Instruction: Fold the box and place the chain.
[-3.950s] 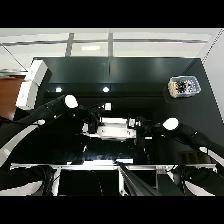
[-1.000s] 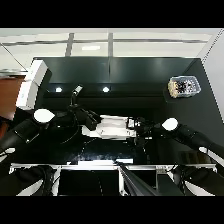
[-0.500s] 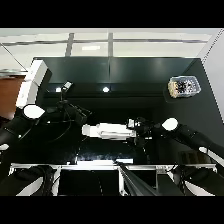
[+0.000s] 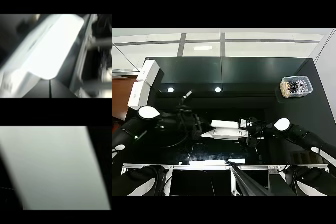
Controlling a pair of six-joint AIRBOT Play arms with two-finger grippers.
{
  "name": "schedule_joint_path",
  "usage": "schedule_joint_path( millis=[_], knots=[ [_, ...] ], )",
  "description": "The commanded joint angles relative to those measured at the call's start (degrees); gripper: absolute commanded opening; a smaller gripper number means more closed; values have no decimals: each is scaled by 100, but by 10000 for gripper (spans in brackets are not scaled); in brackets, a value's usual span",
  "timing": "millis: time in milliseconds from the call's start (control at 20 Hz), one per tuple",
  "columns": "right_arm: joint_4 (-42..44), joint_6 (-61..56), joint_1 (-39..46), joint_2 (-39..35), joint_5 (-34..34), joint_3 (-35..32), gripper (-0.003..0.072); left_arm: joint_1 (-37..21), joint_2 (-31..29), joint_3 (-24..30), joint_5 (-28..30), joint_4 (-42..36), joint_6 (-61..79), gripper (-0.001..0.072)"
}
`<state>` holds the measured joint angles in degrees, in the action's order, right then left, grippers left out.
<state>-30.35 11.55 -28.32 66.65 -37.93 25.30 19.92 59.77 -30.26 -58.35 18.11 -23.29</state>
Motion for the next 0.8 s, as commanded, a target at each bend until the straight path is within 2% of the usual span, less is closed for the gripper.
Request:
schedule_joint_path(
  millis=[0,100,200,450,750],
  knots=[
    [2,2,-2,2,0,2,524,778,138,20,1764,-964,629,28],
    [0,0,-2,2,0,2,524,1001,297,20,2417,-922,643,27],
    [2,0,-2,2,0,2,524,1054,496,20,2680,-916,643,27],
    [0,2,-2,2,0,2,524,1054,1003,20,2673,-686,643,26],
    [0,0,-2,2,0,2,524,1051,1036,-7,2601,-660,640,26]
  ],
)
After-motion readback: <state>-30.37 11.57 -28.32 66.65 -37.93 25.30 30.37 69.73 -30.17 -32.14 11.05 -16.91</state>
